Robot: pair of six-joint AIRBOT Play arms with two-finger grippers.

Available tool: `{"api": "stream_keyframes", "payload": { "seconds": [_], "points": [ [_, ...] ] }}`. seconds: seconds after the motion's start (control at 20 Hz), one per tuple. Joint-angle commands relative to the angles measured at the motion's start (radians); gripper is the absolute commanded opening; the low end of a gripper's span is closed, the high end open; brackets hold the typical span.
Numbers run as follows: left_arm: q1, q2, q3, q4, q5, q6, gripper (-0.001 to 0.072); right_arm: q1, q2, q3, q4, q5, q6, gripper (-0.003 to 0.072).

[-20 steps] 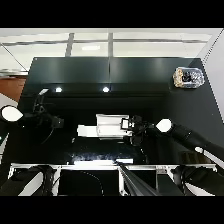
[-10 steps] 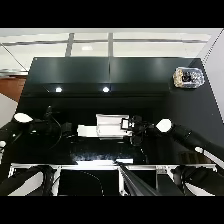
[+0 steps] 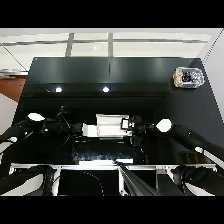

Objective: Fold the box and place the chain.

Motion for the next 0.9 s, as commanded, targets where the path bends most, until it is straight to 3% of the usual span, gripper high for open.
{"api": "stream_keyframes", "payload": {
  "seconds": [0.0, 0.1, 0.15, 0.25, 0.45, 0.85],
  "points": [
    [-0.011, 0.023, 0.053, -0.014, -0.087, 0.017, 0.0285, 0.000, 0.000, 0.000, 0.000, 0.000, 0.000, 0.0471],
    [-0.012, 0.027, 0.109, -0.006, -0.174, 0.016, 0.0602, 0.000, 0.000, 0.000, 0.000, 0.000, 0.000, 0.0471],
    [-0.012, 0.027, 0.134, -0.007, -0.203, 0.016, 0.0662, 0.000, 0.000, 0.000, 0.000, 0.000, 0.000, 0.0472],
    [-0.024, 0.027, 0.169, -0.007, -0.212, 0.013, 0.0663, 0.000, 0.000, 0.000, 0.000, 0.000, 0.000, 0.0471],
    [-0.122, 0.026, 0.186, 0.000, -0.131, -0.005, 0.0662, 0.000, 0.000, 0.000, 0.000, -0.001, 0.000, 0.0472],
    [-0.268, 0.026, 0.222, 0.170, -0.018, -0.188, 0.0628, 0.000, 0.000, 0.000, 0.000, -0.001, 0.000, 0.0471]
  ]
}}
